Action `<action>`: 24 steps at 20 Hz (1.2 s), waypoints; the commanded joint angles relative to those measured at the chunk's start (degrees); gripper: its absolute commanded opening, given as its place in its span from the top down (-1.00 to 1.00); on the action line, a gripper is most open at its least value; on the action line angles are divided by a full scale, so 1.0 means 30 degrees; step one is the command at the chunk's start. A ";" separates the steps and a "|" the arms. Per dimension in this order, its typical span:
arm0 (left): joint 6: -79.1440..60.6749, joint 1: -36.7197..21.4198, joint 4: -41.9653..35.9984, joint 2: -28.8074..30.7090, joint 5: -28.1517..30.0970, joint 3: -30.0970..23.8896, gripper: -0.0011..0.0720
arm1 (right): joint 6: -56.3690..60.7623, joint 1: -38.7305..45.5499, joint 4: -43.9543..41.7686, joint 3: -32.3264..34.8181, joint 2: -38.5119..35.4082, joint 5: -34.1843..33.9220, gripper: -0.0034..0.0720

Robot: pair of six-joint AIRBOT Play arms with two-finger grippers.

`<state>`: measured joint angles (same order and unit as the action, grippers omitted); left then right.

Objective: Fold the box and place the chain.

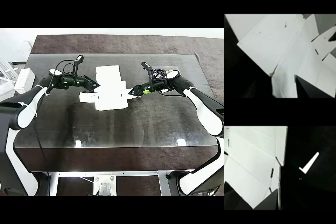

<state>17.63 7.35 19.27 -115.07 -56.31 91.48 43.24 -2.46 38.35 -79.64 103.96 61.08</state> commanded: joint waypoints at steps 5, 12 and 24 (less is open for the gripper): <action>-0.0124 0.0036 -0.0117 -0.0102 0.0095 0.0015 -0.48 | 0.0007 0.0007 0.0000 -0.0015 0.0015 0.0007 0.89; -0.0627 0.0080 -0.0299 -0.0138 -0.0007 0.0022 -0.33 | 0.0015 0.0007 -0.0022 -0.0015 0.0015 0.0007 0.89; -0.1020 0.0648 -0.0197 -0.0138 0.0583 0.0015 -0.34 | 0.0007 0.0058 -0.0007 -0.0015 0.0015 0.0000 0.89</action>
<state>14.72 9.06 18.15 -115.48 -55.42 91.53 43.27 -2.42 38.30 -79.64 103.96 61.10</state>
